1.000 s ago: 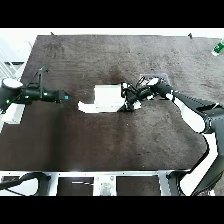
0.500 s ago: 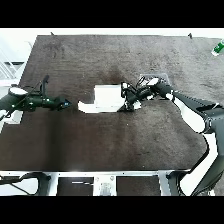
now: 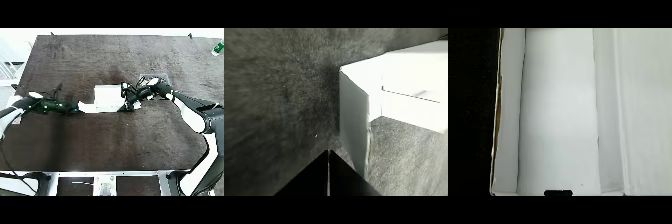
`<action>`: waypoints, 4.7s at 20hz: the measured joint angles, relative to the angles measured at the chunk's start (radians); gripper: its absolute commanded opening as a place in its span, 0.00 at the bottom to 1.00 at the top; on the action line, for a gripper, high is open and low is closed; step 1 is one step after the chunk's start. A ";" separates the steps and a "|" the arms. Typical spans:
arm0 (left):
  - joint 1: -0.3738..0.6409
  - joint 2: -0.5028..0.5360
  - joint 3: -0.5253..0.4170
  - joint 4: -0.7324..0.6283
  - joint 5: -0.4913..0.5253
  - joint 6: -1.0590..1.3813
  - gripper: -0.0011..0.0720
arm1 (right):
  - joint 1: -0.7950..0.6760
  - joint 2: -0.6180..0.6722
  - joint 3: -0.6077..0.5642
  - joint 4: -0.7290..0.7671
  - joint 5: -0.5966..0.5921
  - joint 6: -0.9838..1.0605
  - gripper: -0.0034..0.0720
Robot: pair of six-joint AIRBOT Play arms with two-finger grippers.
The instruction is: Fold the box and place the chain.
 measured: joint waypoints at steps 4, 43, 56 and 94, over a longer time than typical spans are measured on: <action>-0.055 -0.031 0.004 -0.050 0.028 0.016 0.04 | 0.000 0.000 0.000 0.000 0.000 0.000 0.62; -0.169 0.017 0.160 -0.082 -0.013 -0.032 0.50 | 0.000 0.000 0.000 0.000 0.000 0.000 0.62; -0.269 0.021 0.259 0.158 0.050 -0.245 0.51 | 0.000 0.000 0.000 0.000 0.000 0.000 0.62; -0.526 -0.127 0.567 0.818 -0.080 -0.877 0.51 | 0.000 0.000 0.000 0.000 0.000 0.000 0.62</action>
